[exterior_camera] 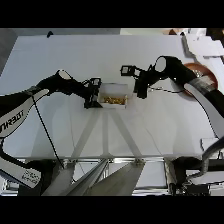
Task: Fold the box and place the chain.
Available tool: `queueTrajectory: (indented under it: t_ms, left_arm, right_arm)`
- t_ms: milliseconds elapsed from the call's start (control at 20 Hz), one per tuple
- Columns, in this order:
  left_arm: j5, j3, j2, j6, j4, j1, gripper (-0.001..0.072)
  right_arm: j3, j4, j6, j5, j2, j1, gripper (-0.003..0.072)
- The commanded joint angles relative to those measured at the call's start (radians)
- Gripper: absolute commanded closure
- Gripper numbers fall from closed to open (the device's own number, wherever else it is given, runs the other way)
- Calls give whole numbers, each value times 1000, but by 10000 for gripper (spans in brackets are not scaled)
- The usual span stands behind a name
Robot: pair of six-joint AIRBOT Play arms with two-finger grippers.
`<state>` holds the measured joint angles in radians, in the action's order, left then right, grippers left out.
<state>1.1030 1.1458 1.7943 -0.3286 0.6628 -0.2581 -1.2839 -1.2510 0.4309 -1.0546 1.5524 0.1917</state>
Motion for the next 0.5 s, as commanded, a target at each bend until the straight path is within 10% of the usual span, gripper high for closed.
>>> queueTrajectory:
  t_ms: [0, 450]
  left_arm:
    - [0, 0, 0, 0, 0, 1, 434]
    - [0, 0, 0, 0, 0, 1, 434]
  right_arm:
    - [-2, -46, 199, 10, -101, 84, 680]
    - [-2, -59, 534, 188, -145, 337, 679]
